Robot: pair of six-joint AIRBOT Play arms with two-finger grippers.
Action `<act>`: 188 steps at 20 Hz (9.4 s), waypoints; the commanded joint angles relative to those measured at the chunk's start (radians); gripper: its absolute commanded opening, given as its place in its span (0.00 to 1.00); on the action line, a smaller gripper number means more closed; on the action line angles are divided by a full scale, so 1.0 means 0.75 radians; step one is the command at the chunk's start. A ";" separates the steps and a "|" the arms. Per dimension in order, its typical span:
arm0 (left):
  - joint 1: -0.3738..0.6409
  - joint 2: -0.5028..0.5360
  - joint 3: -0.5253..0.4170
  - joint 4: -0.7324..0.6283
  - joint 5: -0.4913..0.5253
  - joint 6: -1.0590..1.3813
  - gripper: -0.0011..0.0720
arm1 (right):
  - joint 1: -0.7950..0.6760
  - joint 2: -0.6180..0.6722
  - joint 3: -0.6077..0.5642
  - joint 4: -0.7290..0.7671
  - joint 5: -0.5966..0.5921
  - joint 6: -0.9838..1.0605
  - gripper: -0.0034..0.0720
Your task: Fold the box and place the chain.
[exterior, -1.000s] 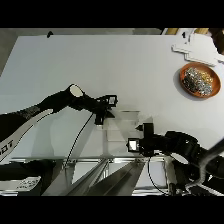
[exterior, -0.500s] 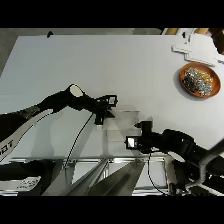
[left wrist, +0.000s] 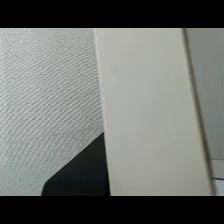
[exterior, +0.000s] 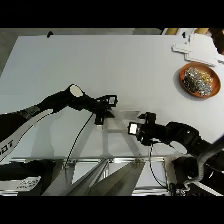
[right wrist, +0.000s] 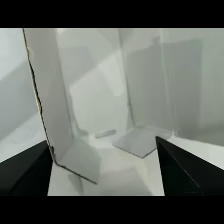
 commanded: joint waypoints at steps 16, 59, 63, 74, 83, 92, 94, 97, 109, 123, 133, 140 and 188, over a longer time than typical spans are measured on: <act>-0.001 -0.001 -0.001 0.000 0.000 0.000 0.03 | -0.341 -0.115 0.016 0.819 0.020 -0.953 0.97; -0.001 -0.001 -0.001 0.001 0.000 0.001 0.03 | -0.647 -0.612 0.016 1.638 0.307 -2.140 0.81; -0.001 -0.001 -0.001 0.001 0.000 0.000 0.03 | -0.647 -0.618 0.016 1.682 0.335 -2.183 0.84; -0.001 -0.001 -0.001 0.000 0.000 0.000 0.03 | -0.648 -0.617 0.016 1.682 0.337 -2.164 0.93; -0.001 -0.001 -0.001 0.000 0.000 0.000 0.03 | -0.717 -0.615 0.016 1.682 0.440 -2.167 0.95; -0.001 -0.001 -0.001 0.000 0.000 0.000 0.03 | -0.714 -0.618 0.016 1.676 0.392 -2.176 0.75; -0.001 -0.001 -0.001 0.000 -0.001 0.000 0.03 | -0.712 -0.618 0.016 1.675 0.386 -2.176 0.73; -0.001 -0.001 -0.001 0.000 0.000 0.000 0.03 | -0.712 -0.618 0.016 1.670 0.382 -2.177 0.68; -0.001 -0.001 -0.001 0.000 0.000 0.000 0.03 | -0.712 -0.616 0.016 1.566 0.380 -2.165 0.66; -0.001 -0.001 -0.001 0.001 0.000 0.000 0.03 | -0.785 -0.591 0.023 1.611 0.494 -2.160 0.97; -0.001 -0.001 -0.001 0.000 0.000 0.000 0.03 | -0.797 -0.658 0.095 1.601 0.541 -2.127 0.93; -0.001 -0.001 -0.001 0.000 0.000 0.000 0.03 | -0.797 -0.659 0.080 1.496 0.525 -2.070 0.81; -0.001 -0.001 -0.001 -0.010 0.001 0.000 0.03 | -0.728 -0.665 0.078 1.564 0.475 -2.071 0.60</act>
